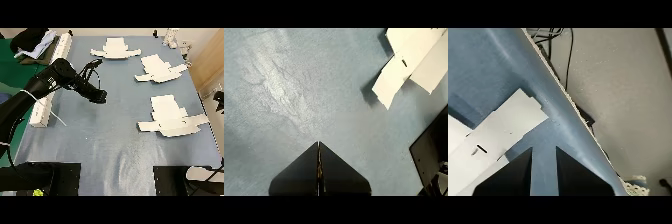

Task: Fold the box.

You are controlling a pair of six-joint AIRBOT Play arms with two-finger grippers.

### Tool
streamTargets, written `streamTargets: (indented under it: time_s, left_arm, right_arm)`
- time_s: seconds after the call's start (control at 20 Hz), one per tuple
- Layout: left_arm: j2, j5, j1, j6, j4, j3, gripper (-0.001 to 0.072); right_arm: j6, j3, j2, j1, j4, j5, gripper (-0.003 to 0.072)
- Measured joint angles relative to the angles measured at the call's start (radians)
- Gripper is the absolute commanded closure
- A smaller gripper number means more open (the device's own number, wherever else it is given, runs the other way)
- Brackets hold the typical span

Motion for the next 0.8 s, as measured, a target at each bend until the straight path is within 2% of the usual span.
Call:
streamTargets:
  time_s: [0.15,0.2,0.25,0.4,0.65,0.8]
  left_arm:
    - [0.000,0.001,0.000,0.000,-0.007,0.000,0.0695]
    - [0.000,0.001,0.000,0.000,-0.010,0.000,0.0695]
    - [0.000,0.002,0.000,0.000,-0.014,0.000,0.0695]
    - [0.000,0.003,0.000,0.000,-0.028,0.000,0.0695]
    - [0.000,0.003,0.000,-0.001,-0.040,0.000,0.0695]
    - [0.000,0.003,0.000,-0.001,-0.053,0.000,0.0695]
  right_arm:
    - [-0.176,0.007,-0.096,-0.152,0.189,-0.003,0.0432]
    - [-0.224,0.009,-0.128,-0.183,0.243,-0.010,0.0396]
    - [-0.270,0.014,-0.163,-0.209,0.293,-0.020,0.0311]
    - [-0.360,0.047,-0.245,-0.250,0.387,-0.053,0.0312]
    - [-0.439,0.100,-0.334,-0.270,0.452,-0.095,0.0312]
    - [-0.468,0.111,-0.371,-0.272,0.488,-0.124,0.0396]
